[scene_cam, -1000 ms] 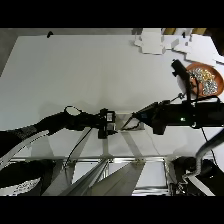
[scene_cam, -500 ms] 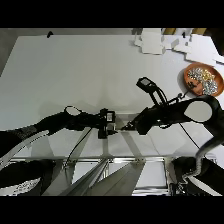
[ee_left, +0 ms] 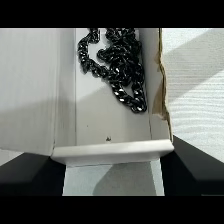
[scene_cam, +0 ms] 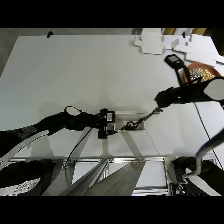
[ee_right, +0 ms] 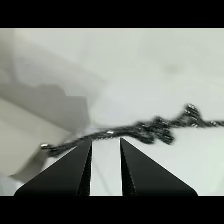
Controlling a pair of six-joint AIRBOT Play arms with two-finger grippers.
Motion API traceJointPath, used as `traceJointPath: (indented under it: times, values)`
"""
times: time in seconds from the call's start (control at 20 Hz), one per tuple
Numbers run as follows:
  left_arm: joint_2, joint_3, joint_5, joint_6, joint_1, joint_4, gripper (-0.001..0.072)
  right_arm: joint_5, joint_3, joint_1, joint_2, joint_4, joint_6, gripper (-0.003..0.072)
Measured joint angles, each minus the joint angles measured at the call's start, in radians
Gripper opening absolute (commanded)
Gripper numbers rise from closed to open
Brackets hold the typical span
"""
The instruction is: Fold the box and place the chain.
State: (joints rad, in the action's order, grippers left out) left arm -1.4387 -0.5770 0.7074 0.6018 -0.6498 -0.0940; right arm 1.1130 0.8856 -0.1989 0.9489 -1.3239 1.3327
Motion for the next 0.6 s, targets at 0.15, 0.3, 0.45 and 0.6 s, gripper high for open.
traceJointPath:
  times: [0.15, 0.3, 0.45, 0.6]
  values:
    - [0.0, 0.0, 0.0, 0.0, 0.0, 0.0, 0.0207, -0.031, -0.035, 0.061, 0.075, -0.05, 0.002, 0.0176]
    - [0.0, 0.0, 0.0, 0.0, 0.0, 0.0, 0.0207, -0.047, -0.069, 0.083, 0.157, -0.072, -0.004, 0.0245]
    - [0.0, 0.0, 0.0, 0.0, 0.0, 0.0, 0.0207, -0.064, -0.087, 0.079, 0.222, -0.089, -0.008, 0.0268]
    - [0.0, 0.0, 0.0, 0.0, 0.0, 0.0, 0.0207, -0.09, -0.094, 0.049, 0.266, -0.106, -0.016, 0.0267]
